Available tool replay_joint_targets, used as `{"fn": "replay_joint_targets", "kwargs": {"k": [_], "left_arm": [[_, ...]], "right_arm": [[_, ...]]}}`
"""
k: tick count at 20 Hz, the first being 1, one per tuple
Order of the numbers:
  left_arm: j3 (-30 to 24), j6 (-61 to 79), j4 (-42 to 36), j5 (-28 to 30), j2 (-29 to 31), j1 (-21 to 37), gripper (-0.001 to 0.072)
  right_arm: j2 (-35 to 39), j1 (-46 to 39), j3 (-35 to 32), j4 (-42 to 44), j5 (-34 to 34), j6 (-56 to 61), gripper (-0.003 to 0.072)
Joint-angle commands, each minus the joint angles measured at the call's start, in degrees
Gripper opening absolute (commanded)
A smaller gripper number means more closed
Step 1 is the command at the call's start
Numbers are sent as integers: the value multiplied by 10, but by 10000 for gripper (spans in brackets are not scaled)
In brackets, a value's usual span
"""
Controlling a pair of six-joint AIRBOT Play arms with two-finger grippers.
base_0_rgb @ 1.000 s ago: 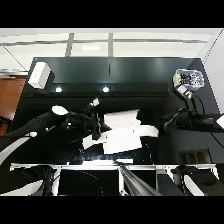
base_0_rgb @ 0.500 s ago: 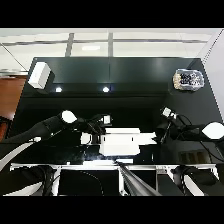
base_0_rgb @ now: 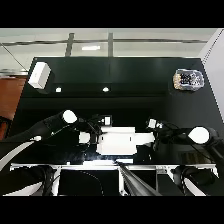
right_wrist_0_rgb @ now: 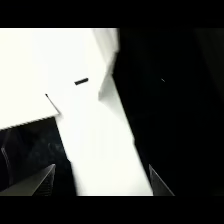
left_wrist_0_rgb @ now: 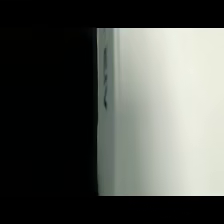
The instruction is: Fold the box and place the chain.
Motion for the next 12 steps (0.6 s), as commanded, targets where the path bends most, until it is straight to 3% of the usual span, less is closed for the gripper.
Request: {"fn": "replay_joint_targets", "kwargs": {"k": [1,12], "left_arm": [[3,-3,3,4,0,0,27],[3,-3,3,4,-1,0,27]], "right_arm": [[-28,66,-1,16,-11,-18,693],[-70,164,-1,44,-66,-26,694]]}}
